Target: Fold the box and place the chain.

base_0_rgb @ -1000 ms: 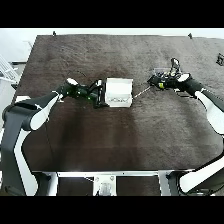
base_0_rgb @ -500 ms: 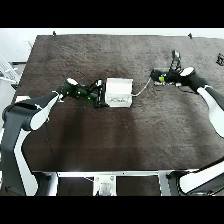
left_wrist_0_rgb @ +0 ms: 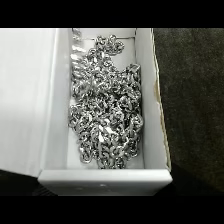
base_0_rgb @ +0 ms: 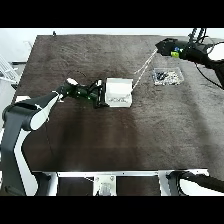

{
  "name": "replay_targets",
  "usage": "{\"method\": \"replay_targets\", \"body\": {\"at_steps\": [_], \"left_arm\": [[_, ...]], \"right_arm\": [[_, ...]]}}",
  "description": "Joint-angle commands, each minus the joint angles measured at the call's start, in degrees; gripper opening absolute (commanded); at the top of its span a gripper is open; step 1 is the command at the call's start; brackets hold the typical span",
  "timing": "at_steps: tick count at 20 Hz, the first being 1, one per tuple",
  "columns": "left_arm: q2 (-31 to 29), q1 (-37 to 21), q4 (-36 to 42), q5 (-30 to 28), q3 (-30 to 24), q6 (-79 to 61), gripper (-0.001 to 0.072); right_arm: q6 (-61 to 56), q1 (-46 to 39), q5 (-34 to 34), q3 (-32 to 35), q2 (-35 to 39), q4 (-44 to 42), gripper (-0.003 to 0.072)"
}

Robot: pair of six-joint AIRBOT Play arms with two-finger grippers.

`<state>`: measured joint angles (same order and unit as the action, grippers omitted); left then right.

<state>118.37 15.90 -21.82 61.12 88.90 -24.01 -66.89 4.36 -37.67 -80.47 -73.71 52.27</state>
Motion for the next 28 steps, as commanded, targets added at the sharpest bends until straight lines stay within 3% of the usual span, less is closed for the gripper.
{"method": "replay_targets", "body": {"at_steps": [1, 9, 19, 25, 26, 28], "left_arm": [[-0.04, 0.02, -0.02, -0.02, -0.02, 0.00, 0.0419], [-0.04, 0.02, -0.02, -0.02, -0.02, 0.00, 0.0419], [-0.04, 0.02, -0.02, -0.02, -0.02, 0.00, 0.0420], [-0.04, 0.02, -0.02, -0.02, -0.02, 0.00, 0.0419], [-0.04, 0.02, -0.02, -0.02, -0.02, 0.00, 0.0419], [-0.04, 0.02, -0.02, -0.04, -0.02, 0.00, 0.0419]], "right_arm": [[-0.35, 4.63, -2.19, -0.07, 3.54, 1.38, 0.0014], [-0.35, 13.79, -4.15, 3.50, 3.45, 1.36, 0.0015], [-0.35, 18.21, 11.61, 18.78, 0.31, 0.24, 0.0015], [-0.28, 18.29, 13.25, 22.53, -8.70, 0.31, 0.0018], [-0.28, 18.29, 14.25, 22.53, -9.11, 0.31, 0.0123], [0.09, 18.29, 14.51, 21.46, -8.31, 0.33, 0.0534]]}}
